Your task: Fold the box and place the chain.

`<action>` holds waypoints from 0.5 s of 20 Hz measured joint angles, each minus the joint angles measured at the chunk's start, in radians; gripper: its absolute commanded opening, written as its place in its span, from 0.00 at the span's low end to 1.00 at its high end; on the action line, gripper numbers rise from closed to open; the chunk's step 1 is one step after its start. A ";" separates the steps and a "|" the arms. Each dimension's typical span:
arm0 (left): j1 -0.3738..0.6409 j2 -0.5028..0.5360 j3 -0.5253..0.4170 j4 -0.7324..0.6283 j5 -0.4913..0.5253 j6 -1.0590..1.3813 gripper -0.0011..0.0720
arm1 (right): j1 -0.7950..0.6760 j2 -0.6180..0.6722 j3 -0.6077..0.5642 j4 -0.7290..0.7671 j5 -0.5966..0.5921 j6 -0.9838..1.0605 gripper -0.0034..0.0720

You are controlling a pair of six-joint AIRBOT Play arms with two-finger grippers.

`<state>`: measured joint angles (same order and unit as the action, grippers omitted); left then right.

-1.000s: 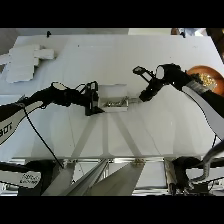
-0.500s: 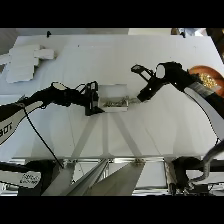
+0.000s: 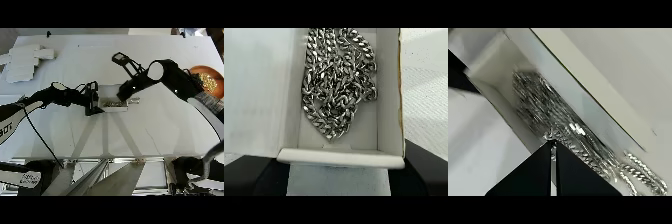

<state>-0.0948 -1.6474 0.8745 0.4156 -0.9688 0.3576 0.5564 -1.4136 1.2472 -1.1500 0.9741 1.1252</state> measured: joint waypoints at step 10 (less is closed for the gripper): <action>0.000 0.000 0.000 0.000 0.000 0.000 0.79 | 0.093 -0.121 0.035 -0.050 0.002 0.090 0.61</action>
<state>-0.0948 -1.6474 0.8745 0.4156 -0.9688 0.3576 0.6491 -1.5345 1.2819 -1.1995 0.9756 1.2152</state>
